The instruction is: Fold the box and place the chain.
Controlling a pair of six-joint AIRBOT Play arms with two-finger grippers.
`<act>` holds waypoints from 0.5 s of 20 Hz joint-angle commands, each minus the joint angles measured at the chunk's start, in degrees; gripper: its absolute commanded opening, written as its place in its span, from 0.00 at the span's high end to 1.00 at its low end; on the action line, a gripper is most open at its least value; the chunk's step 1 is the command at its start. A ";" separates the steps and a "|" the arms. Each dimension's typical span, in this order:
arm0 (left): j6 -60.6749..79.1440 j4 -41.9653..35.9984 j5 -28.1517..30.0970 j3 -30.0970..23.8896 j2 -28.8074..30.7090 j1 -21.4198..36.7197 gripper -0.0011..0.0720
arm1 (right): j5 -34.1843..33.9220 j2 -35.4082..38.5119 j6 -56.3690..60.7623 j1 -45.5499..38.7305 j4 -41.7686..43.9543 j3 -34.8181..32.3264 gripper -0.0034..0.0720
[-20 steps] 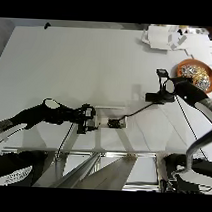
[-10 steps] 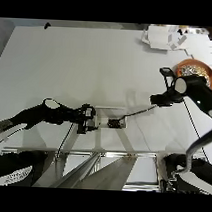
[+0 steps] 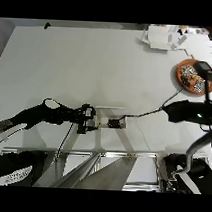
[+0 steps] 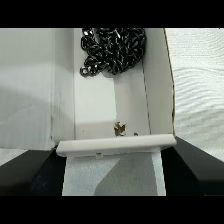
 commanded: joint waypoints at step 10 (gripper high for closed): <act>0.00 0.00 0.00 0.00 0.02 0.02 0.80 | -4.46 10.25 -15.74 0.04 22.53 -0.26 0.93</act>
